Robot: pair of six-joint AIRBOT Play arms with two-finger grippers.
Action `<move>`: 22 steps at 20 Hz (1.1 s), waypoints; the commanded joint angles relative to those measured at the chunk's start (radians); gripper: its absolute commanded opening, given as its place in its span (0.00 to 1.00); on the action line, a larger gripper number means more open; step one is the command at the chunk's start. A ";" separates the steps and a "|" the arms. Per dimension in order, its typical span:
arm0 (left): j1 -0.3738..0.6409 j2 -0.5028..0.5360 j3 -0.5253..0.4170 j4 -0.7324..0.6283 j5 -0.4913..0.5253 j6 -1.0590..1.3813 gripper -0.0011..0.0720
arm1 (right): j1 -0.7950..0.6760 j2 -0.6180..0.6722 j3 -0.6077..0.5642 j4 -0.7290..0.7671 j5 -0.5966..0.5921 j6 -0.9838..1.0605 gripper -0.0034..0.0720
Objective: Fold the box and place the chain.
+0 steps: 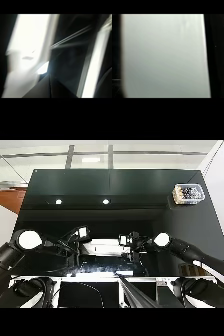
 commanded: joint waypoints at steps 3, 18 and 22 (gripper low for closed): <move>0.000 0.003 -0.062 -0.351 0.303 0.023 0.06 | 0.001 0.000 0.000 0.000 0.001 0.000 0.62; -0.001 -0.287 -0.071 -0.415 0.520 0.090 0.06 | 0.001 0.000 0.000 0.000 0.001 0.000 0.62; 0.008 -0.278 -0.062 -0.355 0.489 0.090 0.06 | 0.001 0.000 0.000 0.000 0.001 0.000 0.62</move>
